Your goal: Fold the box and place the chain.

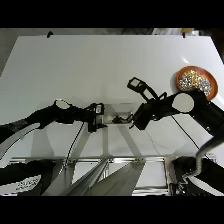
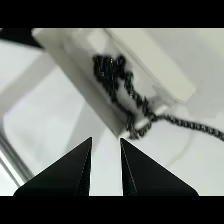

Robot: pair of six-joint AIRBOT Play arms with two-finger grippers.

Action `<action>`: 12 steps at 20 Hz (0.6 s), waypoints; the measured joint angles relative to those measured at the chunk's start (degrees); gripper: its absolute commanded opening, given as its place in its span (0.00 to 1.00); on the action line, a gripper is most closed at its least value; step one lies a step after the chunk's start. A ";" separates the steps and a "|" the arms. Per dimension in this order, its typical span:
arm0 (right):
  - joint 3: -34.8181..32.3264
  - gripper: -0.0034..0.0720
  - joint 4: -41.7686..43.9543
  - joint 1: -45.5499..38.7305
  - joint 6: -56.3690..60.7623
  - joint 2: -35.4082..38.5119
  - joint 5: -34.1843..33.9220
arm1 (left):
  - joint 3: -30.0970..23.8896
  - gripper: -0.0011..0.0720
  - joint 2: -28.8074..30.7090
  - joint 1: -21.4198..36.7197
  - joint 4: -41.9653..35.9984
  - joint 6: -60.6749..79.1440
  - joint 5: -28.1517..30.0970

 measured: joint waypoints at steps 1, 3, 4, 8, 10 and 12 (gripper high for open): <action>-1.70 0.28 -0.33 -0.61 -3.74 0.26 0.11 | 0.00 0.44 0.00 0.00 0.00 0.00 0.00; -5.86 0.28 -1.18 -1.38 -10.95 0.59 -2.40 | 0.00 0.44 0.00 0.00 0.02 0.00 0.00; -7.89 0.28 -1.44 -1.60 -14.73 0.66 -4.42 | 0.00 0.44 0.00 0.00 0.00 0.00 0.00; -13.94 0.28 0.15 -2.03 -28.72 -0.48 -12.98 | 0.00 0.44 0.00 0.00 0.00 0.00 0.00; -15.23 0.30 1.77 -2.12 -32.17 -1.99 -16.55 | 0.00 0.44 0.00 0.00 0.02 0.00 0.00; -15.89 0.31 3.32 -2.16 -34.16 -3.74 -19.65 | 0.00 0.44 0.00 0.00 0.02 0.00 0.00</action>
